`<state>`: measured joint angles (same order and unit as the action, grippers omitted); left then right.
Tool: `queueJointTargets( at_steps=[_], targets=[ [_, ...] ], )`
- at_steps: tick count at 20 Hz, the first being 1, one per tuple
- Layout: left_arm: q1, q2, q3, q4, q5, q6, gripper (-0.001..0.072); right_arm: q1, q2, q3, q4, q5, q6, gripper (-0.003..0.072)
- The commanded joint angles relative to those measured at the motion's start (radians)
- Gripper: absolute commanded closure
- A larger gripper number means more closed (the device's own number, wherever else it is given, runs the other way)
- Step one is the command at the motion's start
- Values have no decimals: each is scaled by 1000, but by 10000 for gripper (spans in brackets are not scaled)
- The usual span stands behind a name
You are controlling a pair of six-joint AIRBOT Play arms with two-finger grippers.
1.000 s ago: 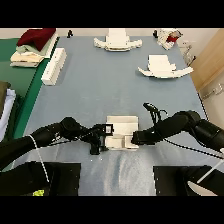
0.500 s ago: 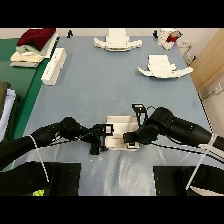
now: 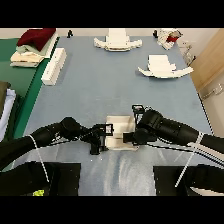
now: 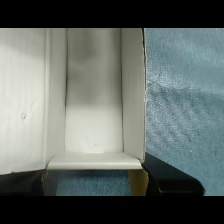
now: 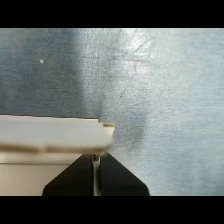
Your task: Fold the box.
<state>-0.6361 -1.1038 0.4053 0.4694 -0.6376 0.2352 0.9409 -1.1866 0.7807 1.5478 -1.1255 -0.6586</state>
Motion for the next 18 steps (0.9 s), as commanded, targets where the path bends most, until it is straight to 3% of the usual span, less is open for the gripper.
queueJointTargets(
  at_steps=[1,4,6,7,12,16,18],
  targets=[
    [0,0,0,2,0,3,264,3,-5,1,11,5,8,682],
    [0,0,0,2,0,3,264,3,-5,1,23,4,7,672],
    [0,0,0,2,0,3,264,3,-2,2,37,-10,7,193],
    [0,0,0,1,0,3,263,3,0,3,44,-23,6,160],
    [0,0,0,2,0,3,263,1,58,72,19,-122,-16,160],
    [0,0,0,2,0,3,264,-4,188,131,-153,-276,-14,161],
    [0,0,0,1,1,3,263,-84,217,126,-227,-362,-16,228]
  ],
)
